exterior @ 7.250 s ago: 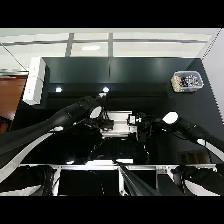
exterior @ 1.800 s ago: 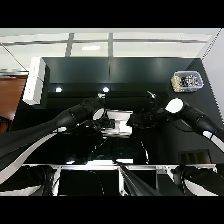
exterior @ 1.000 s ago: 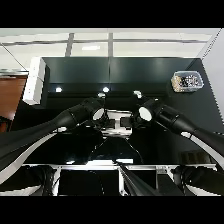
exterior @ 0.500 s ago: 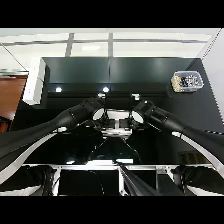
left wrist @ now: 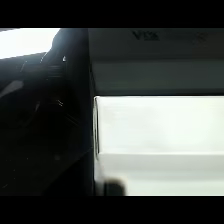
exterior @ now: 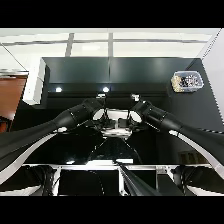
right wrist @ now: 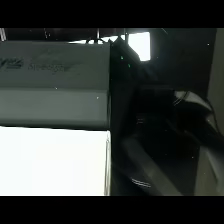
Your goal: Fold the box and place the chain.
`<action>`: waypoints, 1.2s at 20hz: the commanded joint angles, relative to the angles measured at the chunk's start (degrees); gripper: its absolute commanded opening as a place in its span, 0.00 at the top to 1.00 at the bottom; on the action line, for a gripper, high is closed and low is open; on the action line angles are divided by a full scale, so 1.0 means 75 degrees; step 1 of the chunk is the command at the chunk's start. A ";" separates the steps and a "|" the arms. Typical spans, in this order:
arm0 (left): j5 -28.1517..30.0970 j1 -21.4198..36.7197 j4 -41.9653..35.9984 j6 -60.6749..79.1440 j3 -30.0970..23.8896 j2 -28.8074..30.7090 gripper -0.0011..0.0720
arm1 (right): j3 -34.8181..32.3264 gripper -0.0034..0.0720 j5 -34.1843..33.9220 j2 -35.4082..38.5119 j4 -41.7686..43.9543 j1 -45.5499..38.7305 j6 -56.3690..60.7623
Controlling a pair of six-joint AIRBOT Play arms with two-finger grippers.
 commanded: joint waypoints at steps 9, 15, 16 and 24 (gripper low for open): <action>-0.0055 0.0000 0.0003 0.0000 0.0006 0.0003 0.94 | 0.0137 0.41 0.0539 0.0245 0.0055 -0.0140 -0.0711; -0.0093 0.0000 0.0003 0.0000 0.0006 0.0003 0.94 | 0.0289 0.39 0.1218 0.2725 -0.0912 -0.0373 -0.1705; -0.0087 0.0000 0.0003 0.0000 0.0006 0.0003 0.95 | 0.0286 0.39 0.1291 0.3185 -0.1425 -0.0548 -0.1705; 0.0090 0.0000 0.0003 0.0000 0.0006 0.0003 0.94 | -0.1174 0.19 -0.2305 0.3340 -0.5400 -0.4616 -0.1183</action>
